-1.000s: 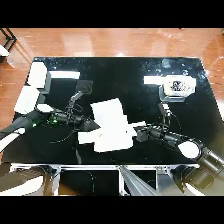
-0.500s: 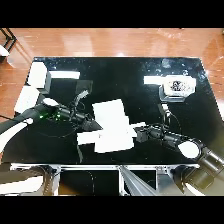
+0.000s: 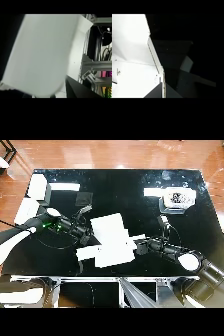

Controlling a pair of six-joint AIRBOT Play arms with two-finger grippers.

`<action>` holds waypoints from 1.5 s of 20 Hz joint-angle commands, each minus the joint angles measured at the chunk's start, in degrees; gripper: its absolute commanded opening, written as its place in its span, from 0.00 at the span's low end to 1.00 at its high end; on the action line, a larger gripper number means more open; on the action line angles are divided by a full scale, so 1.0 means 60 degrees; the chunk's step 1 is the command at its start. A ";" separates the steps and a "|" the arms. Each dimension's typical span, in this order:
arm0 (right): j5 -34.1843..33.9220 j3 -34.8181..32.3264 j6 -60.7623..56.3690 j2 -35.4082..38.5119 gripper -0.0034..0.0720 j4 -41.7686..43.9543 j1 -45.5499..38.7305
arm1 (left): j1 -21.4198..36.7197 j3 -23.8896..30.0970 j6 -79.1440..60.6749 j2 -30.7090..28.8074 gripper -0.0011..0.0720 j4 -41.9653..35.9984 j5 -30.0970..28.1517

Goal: Fold the box and place the chain.

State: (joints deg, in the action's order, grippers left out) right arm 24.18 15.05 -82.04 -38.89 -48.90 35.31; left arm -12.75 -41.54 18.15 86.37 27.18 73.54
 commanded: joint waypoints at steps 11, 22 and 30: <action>0.0182 -0.0004 -0.0004 0.0007 0.08 -0.0222 0.0011 | -0.0011 -0.0018 -0.0066 0.0182 0.55 -0.0674 -0.0171; 0.0160 -0.0004 -0.0004 0.0007 0.51 -0.0233 0.0007 | -0.0146 -0.0029 -0.0066 0.0597 0.04 0.0193 0.0313; 0.2018 0.1468 -0.0004 0.0029 0.98 -0.4554 -0.0831 | -0.0266 -0.0688 0.0033 -0.0255 0.04 0.0670 -0.0197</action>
State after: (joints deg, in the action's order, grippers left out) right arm 31.90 20.60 -82.06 -38.76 -64.71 32.62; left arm -13.91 -44.16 18.22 87.35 29.19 74.87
